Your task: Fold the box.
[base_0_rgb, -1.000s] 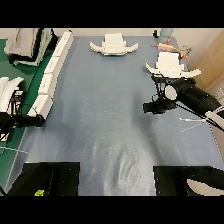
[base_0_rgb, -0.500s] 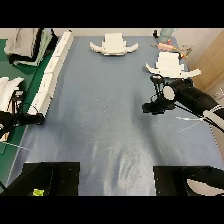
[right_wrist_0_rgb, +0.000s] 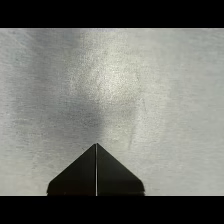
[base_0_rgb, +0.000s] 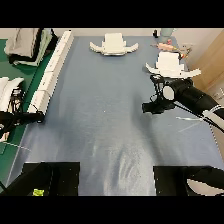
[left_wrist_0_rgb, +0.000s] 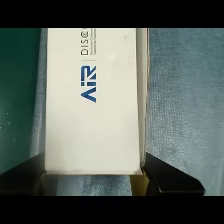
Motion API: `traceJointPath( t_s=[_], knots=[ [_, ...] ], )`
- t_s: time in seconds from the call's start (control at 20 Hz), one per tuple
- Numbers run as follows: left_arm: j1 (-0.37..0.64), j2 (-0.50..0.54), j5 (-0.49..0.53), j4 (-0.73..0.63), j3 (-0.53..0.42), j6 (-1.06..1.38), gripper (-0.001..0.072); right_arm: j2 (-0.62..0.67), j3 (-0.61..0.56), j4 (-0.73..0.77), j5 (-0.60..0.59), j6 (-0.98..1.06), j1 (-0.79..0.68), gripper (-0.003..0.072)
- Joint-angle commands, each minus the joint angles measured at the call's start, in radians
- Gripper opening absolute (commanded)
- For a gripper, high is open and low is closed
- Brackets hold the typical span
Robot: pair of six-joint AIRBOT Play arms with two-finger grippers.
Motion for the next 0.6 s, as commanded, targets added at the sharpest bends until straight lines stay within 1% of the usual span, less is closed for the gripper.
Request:
traceJointPath(
  t_s=[0.0, 0.15, 0.4, 0.55],
  knots=[
    [0.001, -0.001, 0.001, -0.018, 0.000, 0.000, 0.0497, -0.001, 0.000, 0.002, -0.001, 0.000, 0.001, 0.0005],
    [0.001, -0.019, -0.011, -0.018, 0.000, 0.000, 0.0497, -0.001, 0.000, 0.002, -0.002, 0.000, 0.001, 0.0005],
    [0.001, -0.079, -0.018, -0.018, -0.001, 0.000, 0.0497, -0.001, 0.000, 0.002, -0.002, 0.000, 0.001, 0.0005],
    [0.001, -0.087, -0.010, -0.015, 0.000, 0.002, 0.0498, -0.001, 0.000, 0.002, -0.002, 0.000, 0.001, 0.0005]
  ],
)
